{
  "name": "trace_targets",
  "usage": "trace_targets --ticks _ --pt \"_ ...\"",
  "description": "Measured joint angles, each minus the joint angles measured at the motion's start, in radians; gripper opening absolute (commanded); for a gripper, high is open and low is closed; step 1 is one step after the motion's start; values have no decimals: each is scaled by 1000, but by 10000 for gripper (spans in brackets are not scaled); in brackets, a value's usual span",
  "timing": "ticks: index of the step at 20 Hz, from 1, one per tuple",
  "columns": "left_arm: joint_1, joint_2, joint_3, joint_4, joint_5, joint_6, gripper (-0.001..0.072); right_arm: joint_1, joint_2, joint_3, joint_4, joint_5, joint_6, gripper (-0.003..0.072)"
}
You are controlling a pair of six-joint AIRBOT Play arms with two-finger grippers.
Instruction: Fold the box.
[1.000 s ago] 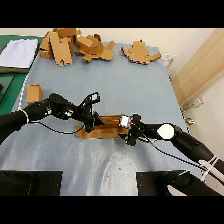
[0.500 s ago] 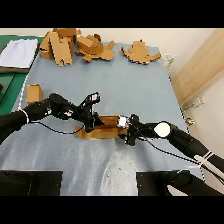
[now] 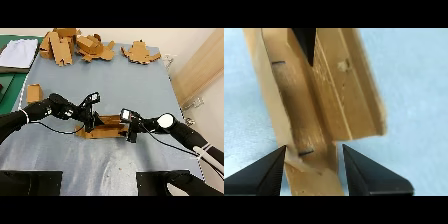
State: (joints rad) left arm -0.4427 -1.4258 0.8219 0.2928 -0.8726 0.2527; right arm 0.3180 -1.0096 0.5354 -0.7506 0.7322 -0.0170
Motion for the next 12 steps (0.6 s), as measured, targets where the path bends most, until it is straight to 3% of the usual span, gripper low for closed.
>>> trace_targets --ticks 4,12 --pt "0 0 0 0 0 0 13 -19 -76 40 20 73 -32 566" --pt "0 0 0 0 0 0 13 -25 -149 58 25 86 -95 566"
